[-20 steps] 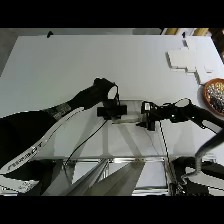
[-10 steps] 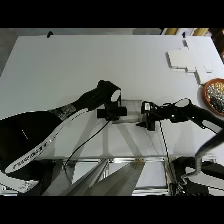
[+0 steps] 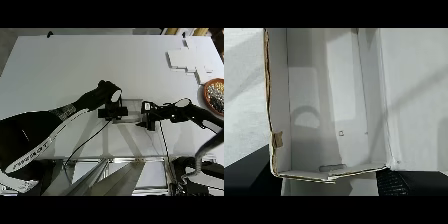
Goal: Fold the box and place the chain.
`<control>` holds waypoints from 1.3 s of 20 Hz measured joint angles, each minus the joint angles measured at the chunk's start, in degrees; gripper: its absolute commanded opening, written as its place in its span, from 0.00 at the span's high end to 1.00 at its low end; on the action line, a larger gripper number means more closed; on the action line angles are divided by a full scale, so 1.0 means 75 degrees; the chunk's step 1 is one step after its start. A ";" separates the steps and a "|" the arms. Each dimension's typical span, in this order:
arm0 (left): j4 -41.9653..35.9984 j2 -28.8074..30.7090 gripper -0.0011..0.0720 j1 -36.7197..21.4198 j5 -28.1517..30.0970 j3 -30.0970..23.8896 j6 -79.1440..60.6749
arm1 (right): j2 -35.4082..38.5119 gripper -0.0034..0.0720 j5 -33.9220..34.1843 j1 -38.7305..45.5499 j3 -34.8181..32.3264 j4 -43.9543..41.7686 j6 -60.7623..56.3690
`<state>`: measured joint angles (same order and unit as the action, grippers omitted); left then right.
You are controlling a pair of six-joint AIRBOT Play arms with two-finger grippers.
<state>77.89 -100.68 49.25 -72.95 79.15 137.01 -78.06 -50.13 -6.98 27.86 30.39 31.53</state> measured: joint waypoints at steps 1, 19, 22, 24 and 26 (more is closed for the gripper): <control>0.0003 0.0000 0.67 -0.0006 -0.0085 0.0000 -0.0073 | 0.0000 0.52 0.0000 0.0003 0.0000 0.0000 0.0003; 0.0134 -0.0131 0.60 -0.0035 -0.0280 -0.0012 -0.0825 | 0.0000 0.52 0.0003 0.0000 0.0000 0.0003 0.0012; 0.0047 -0.0012 0.50 -0.0058 -0.0274 -0.0009 -0.1049 | 0.0000 0.52 0.0003 0.0000 0.0000 0.0006 0.0017; 0.0067 0.0134 0.50 -0.0125 -0.0286 -0.0003 -0.1323 | 0.0000 0.52 0.0000 0.0000 0.0000 0.0006 0.0015; 0.0023 0.0370 0.50 -0.0230 -0.0315 0.0000 -0.1792 | 0.0000 0.52 -0.0003 0.0000 0.0000 0.0003 0.0012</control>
